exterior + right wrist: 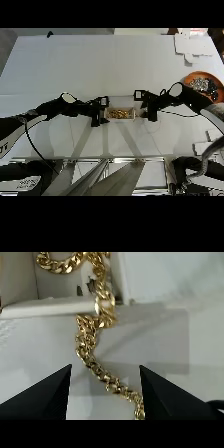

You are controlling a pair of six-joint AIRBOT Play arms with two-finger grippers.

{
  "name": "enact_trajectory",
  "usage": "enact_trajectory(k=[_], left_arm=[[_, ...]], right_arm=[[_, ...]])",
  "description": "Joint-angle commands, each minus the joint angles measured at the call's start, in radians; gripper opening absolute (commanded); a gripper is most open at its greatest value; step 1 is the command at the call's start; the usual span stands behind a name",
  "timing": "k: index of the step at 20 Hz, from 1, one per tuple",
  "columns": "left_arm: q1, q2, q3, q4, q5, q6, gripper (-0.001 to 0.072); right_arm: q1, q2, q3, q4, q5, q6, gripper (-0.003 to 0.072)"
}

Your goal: Fold the box and place the chain.

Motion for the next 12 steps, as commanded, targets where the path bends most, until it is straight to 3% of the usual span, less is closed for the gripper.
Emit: enact_trajectory(k=[1,3,5,8,10,12], left_arm=[[0.0,0.001,0.0,0.0,0.0,0.0,0.0284],[0.0,0.001,0.0,0.0,0.0,0.0,0.0284],[0.0,0.001,0.0,0.0,0.0,0.0,0.0284],[0.0,0.001,0.0,0.0,0.0,0.0,0.0284],[0.0,0.001,0.0,0.0,0.0,0.0,0.0284],[0.0,0.001,0.0,0.0,0.0,0.0,0.0284]], right_arm=[[0.031,-0.032,0.0,0.008,-0.037,-0.053,0.0479],[0.04,-0.034,0.0,0.003,-0.037,-0.053,0.0474],[0.045,-0.034,0.0,-0.003,-0.037,-0.053,0.04],[0.045,-0.034,-0.001,-0.027,-0.037,-0.05,0.0389],[0.045,-0.034,-0.001,-0.056,-0.01,-0.044,0.0215],[0.045,-0.034,-0.009,-0.087,0.009,-0.043,0.0154]])
